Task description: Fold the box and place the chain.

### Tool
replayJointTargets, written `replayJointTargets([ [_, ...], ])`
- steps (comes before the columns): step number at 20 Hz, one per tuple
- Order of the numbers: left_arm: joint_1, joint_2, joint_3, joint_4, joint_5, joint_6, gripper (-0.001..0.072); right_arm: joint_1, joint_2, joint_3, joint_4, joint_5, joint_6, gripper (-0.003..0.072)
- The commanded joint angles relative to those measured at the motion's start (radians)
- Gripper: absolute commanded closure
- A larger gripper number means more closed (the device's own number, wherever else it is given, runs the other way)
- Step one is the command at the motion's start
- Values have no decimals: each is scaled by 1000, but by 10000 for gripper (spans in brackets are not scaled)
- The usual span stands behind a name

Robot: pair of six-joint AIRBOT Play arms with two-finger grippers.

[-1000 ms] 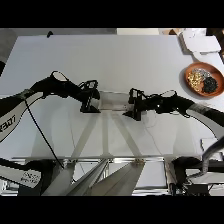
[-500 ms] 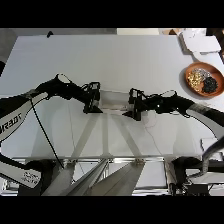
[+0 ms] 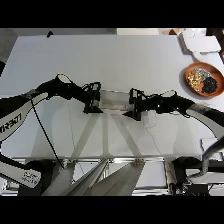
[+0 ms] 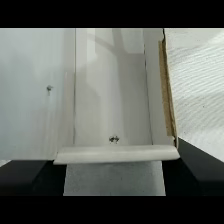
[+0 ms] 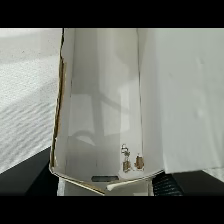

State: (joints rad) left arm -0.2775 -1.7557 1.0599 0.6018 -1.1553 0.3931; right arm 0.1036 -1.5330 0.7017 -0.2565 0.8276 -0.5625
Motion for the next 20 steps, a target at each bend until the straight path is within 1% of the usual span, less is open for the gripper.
replayJointTargets([
  [1,-1,-1,-1,4,-1,0,454,0,0,0,2,0,0,171],
  [17,-1,-1,-1,4,0,0,454,0,0,0,3,6,0,167],
  [18,-1,-1,-1,4,0,0,454,0,0,0,3,4,-1,109],
  [19,-1,-1,-1,4,-1,0,454,0,0,0,3,-5,-8,-24],
  [20,-1,-1,-1,4,0,0,454,0,0,0,1,-13,-29,-20],
])
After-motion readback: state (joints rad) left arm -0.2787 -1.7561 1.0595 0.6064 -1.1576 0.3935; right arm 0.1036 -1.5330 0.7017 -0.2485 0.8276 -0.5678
